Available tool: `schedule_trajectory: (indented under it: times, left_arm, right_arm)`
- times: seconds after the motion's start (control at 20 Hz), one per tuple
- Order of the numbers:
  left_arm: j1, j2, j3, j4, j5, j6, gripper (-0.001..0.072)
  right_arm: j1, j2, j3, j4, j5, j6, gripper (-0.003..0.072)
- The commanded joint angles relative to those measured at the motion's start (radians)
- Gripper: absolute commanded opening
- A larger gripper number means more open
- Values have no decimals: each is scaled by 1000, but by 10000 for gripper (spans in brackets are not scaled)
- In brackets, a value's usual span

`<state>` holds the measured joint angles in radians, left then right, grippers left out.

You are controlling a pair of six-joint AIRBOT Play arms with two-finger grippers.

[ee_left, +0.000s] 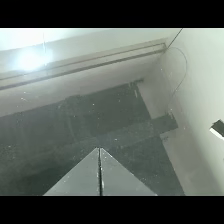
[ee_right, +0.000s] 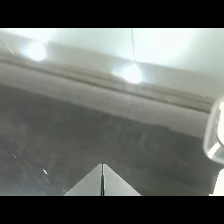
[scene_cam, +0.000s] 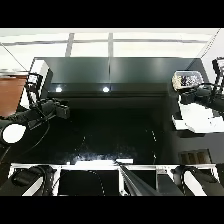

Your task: Fold the box and place the chain.

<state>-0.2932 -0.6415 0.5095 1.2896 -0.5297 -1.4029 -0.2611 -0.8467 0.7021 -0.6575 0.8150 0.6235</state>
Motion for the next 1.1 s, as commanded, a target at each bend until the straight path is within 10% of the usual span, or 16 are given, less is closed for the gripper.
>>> schedule_trajectory:
  times: [0.0,0.25,0.3,0.35,0.4,0.45,0.8,1.05]
  left_arm:
    - [0,1,-1,0,31,0,26]
    - [0,-34,-3,-19,143,0,30]
    - [0,-50,-3,-22,164,0,61]
    - [-2,-65,-2,-57,188,-1,284]
    - [-4,-72,-2,-109,204,0,597]
    - [-4,-77,-2,-138,214,0,713]
    - [-4,-114,-2,-143,188,7,699]
    - [-4,-114,-2,-143,180,12,698]
  right_arm:
    - [1,0,0,75,-11,0,12]
    - [1,-12,0,52,-168,-3,36]
    - [1,-29,0,45,-228,64,436]
    - [1,-48,0,47,-268,192,720]
    - [1,-60,1,35,-251,259,720]
    - [2,-66,1,8,-229,263,720]
    - [-147,-135,10,-238,-490,507,720]
    - [-509,-304,233,-339,-256,554,720]
